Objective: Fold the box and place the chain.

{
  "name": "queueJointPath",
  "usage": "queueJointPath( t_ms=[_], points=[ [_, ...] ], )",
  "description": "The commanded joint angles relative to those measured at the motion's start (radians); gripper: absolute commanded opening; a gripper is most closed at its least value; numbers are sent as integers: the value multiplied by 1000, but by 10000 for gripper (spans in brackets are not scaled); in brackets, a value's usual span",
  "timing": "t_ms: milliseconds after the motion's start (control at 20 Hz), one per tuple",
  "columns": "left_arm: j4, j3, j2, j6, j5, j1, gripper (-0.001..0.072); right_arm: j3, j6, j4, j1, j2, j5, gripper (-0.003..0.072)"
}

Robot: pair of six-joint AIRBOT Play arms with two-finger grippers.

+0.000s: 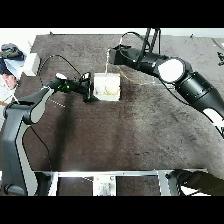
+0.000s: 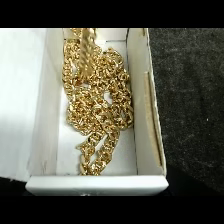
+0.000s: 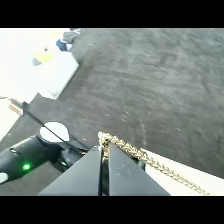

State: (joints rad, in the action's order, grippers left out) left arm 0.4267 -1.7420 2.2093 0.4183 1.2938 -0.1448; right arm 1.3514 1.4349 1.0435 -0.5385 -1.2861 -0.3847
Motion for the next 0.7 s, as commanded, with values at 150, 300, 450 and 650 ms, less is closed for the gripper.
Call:
queueJointPath(
  t_ms=[150, 300, 450, 650],
  points=[
    [0, 0, 0, 0, 0, 0, 466, 10, 3, 53, -20, -101, -29, 10],
    [0, 0, 0, 0, 0, 0, 466, 3, 24, 60, 14, -180, -73, 10],
    [0, 0, 0, 0, 0, 0, 466, -21, 35, 60, 52, -227, -105, 129],
    [0, 0, 0, 0, 0, 0, 467, -26, 56, 195, 137, -233, -178, 273]
  ],
)
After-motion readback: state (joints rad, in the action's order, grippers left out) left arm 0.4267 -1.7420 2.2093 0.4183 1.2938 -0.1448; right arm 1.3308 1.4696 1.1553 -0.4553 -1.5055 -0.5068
